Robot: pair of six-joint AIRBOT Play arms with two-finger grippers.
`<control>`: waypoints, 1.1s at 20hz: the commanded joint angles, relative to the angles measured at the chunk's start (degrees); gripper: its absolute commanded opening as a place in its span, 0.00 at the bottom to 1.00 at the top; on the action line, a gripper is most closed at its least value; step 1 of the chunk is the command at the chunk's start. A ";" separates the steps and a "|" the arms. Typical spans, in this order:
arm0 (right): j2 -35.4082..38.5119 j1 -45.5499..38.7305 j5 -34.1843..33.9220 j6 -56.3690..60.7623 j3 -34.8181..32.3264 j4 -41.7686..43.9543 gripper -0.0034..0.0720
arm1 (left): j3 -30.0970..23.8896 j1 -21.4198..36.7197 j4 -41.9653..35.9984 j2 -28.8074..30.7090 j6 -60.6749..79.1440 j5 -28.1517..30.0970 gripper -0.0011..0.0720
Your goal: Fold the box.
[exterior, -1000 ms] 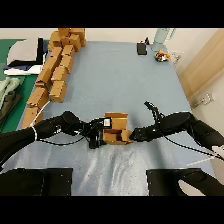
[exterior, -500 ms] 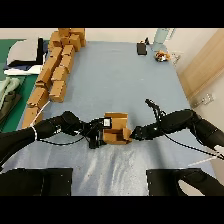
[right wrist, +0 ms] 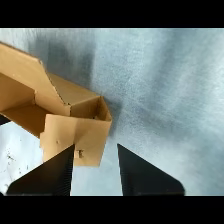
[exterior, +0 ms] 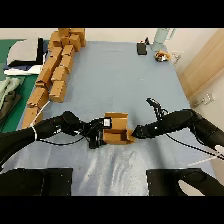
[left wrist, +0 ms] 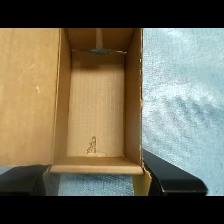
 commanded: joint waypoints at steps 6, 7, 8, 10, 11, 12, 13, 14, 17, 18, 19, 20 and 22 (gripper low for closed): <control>-2.84 0.02 2.01 -4.37 0.04 7.69 0.58 | 0.02 0.00 0.02 0.02 0.02 0.00 0.74; -2.93 0.04 1.99 -4.68 0.02 8.66 0.58 | 0.00 0.00 0.02 0.02 0.02 0.02 0.74; -2.95 0.02 1.75 -4.66 0.02 8.70 0.58 | 0.00 0.00 0.02 0.02 0.02 0.00 0.74; -3.63 0.07 0.70 -4.57 -0.09 8.79 0.63 | 0.00 0.00 0.02 0.02 0.02 0.00 0.74; -4.09 0.13 0.52 -4.55 -0.11 8.85 0.73 | 0.00 0.00 0.02 0.02 0.02 0.02 0.74; -4.57 0.13 0.70 -4.55 -0.11 9.38 0.74 | 0.00 0.00 0.02 0.02 0.02 0.02 0.74; -4.92 0.13 1.16 -4.57 -0.11 9.42 0.74 | 0.00 0.00 0.02 0.02 0.02 0.02 0.74; -5.33 0.15 1.88 -4.55 -0.11 9.29 0.74 | 0.00 0.00 0.02 0.02 0.02 0.00 0.74; -5.79 2.89 4.31 -3.02 0.07 7.41 0.73 | 0.00 0.00 0.00 0.02 0.02 0.02 0.74; -5.79 4.55 5.51 -1.49 0.07 6.45 0.72 | 0.00 0.00 0.00 0.02 0.02 0.00 0.74; -5.79 6.60 6.99 0.31 0.20 4.90 0.72 | 0.02 0.00 0.02 0.02 0.02 0.00 0.74; -5.81 8.39 8.02 2.93 0.59 2.49 0.67 | 0.00 0.00 0.00 0.02 0.02 0.02 0.74; -6.32 11.39 8.09 9.55 2.25 -4.48 0.66 | 0.00 0.00 0.02 0.02 0.02 0.00 0.74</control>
